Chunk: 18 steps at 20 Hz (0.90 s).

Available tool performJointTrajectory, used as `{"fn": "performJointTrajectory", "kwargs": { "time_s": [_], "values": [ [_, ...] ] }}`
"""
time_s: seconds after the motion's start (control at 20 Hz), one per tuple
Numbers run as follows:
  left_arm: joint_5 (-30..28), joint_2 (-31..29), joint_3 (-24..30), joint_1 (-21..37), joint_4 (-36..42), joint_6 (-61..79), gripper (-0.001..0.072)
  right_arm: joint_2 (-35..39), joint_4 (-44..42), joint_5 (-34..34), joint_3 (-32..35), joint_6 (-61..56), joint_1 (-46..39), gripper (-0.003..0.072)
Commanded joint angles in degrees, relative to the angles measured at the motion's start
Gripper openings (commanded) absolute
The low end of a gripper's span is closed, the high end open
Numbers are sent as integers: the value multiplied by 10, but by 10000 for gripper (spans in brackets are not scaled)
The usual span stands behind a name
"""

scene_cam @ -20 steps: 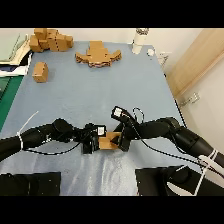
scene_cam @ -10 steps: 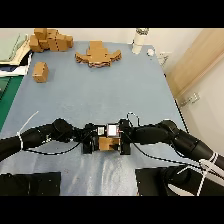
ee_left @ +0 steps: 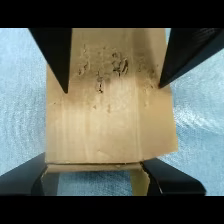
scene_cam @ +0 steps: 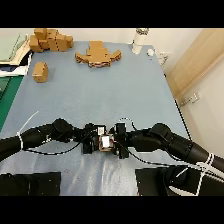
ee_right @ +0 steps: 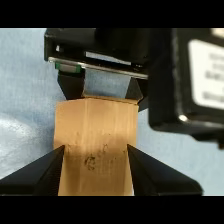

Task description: Fold the box.

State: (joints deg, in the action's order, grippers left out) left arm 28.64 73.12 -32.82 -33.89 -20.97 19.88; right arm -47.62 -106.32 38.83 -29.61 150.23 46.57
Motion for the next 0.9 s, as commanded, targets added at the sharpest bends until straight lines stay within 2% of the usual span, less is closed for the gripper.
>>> {"fn": "performJointTrajectory", "kwargs": {
  "time_s": [0.0, 0.25, 0.4, 0.85],
  "values": [
    [0, 0, 0, 0, 0, 0, 528, -6, 78, -31, 0, -52, 18, 609],
    [0, 0, 0, 0, 0, 0, 528, -6, 92, -29, 1, -82, 53, 609],
    [0, 0, 0, 0, 0, 0, 528, -6, 131, -35, 10, -127, 64, 606],
    [0, 0, 0, 0, 0, 0, 528, 28, 146, -32, 10, -130, 64, 578]
  ]
}}
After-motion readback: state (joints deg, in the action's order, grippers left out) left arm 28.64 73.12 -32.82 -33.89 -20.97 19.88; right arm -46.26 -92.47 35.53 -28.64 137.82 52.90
